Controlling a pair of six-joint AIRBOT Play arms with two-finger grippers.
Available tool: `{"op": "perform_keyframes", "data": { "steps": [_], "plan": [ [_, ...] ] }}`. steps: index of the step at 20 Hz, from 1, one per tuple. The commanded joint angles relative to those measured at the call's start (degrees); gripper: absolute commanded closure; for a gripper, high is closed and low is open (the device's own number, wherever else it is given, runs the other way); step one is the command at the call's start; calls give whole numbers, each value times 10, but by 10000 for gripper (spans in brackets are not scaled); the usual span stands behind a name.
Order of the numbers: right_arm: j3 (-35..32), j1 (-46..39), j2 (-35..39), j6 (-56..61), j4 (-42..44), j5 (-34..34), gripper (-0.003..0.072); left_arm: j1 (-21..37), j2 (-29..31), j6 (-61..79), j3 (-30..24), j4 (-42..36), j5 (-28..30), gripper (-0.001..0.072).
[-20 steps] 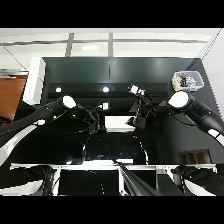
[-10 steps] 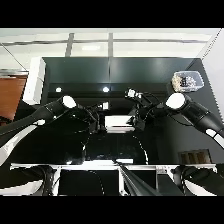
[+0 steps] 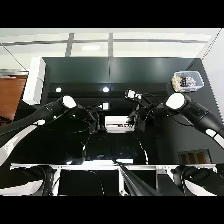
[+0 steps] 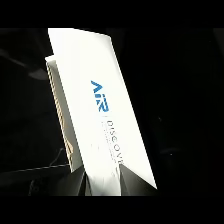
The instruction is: Fold the box and place the chain.
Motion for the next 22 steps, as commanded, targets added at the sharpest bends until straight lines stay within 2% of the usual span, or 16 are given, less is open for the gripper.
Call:
{"op": "perform_keyframes", "data": {
  "steps": [1,2,3,22],
  "plan": [
    [-5,0,0,2,-1,5,469,0,0,0,0,0,0,358],
    [-5,0,0,2,-1,5,414,0,0,0,0,0,0,357],
    [-5,0,0,2,-1,5,412,0,0,0,0,0,0,358],
    [-9,0,-2,19,-3,20,412,0,0,0,0,0,0,357]
  ]
}}
